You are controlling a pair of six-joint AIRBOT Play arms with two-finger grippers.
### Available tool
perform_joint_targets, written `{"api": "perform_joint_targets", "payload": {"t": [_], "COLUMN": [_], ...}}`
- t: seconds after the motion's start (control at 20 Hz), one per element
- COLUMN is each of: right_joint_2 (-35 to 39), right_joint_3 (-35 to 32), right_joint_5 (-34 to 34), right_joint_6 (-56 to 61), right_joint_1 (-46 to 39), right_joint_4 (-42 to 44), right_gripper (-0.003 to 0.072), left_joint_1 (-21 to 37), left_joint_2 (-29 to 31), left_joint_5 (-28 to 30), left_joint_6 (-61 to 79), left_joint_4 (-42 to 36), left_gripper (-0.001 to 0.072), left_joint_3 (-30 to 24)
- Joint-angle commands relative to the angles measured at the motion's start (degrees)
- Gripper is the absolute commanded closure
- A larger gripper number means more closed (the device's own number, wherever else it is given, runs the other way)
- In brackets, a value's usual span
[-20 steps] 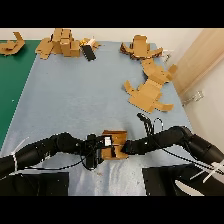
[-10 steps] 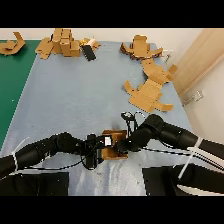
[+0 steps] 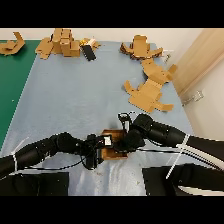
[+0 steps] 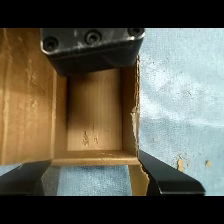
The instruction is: Fold the box.
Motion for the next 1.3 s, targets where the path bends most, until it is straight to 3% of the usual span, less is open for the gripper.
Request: {"api": "perform_joint_targets", "payload": {"t": [0.0, 0.05, 0.1, 0.65, 0.7, 0.85, 0.9, 1.0, 1.1, 1.25], "right_joint_2": [0.1, 0.5, 1.2, 14.4, 16.5, 23.2, 25.2, 27.0, 25.6, 15.6], "right_joint_3": [0.2, 0.5, 0.8, 1.0, 0.6, -3.6, -5.8, -10.0, -13.1, -13.5], "right_joint_5": [0.7, 0.6, 0.4, -7.8, -7.7, -5.4, -3.3, 2.3, 9.4, 8.6], "right_joint_6": [0.5, 0.5, 0.5, 6.0, 6.6, 8.0, 7.9, -0.4, -19.3, -51.6], "right_joint_1": [1.0, 1.0, 1.0, 0.9, 0.8, -1.8, -4.9, -14.7, -27.3, -41.8], "right_joint_4": [0.0, 0.1, 0.1, -9.6, -10.1, -10.6, -9.9, -1.9, 15.6, 43.6], "right_gripper": [0.0428, 0.028, 0.026, 0.0263, 0.0308, 0.0645, 0.0685, 0.0684, 0.0685, 0.0685], "left_joint_1": [0.0, 0.0, 0.0, 0.0, 0.0, 0.0, 0.0, 0.0, 0.0, 0.0], "left_joint_2": [0.0, 0.0, 0.0, 0.0, 0.0, 0.0, 0.0, 0.0, 0.0, 0.0], "left_joint_5": [0.1, 0.1, 0.1, 0.1, 0.1, 0.1, 0.1, 0.1, 0.1, 0.1], "left_joint_6": [0.0, 0.0, 0.0, 0.0, 0.0, 0.0, 0.0, 0.0, 0.0, 0.0], "left_joint_4": [0.0, 0.0, 0.0, 0.0, 0.0, 0.0, 0.0, 0.0, 0.0, 0.0], "left_gripper": [0.0237, 0.0237, 0.0237, 0.0237, 0.0237, 0.0237, 0.0237, 0.0237, 0.0237, 0.0237], "left_joint_3": [0.0, 0.0, 0.0, 0.0, 0.0, 0.0, 0.0, 0.0, 0.0, 0.0]}}
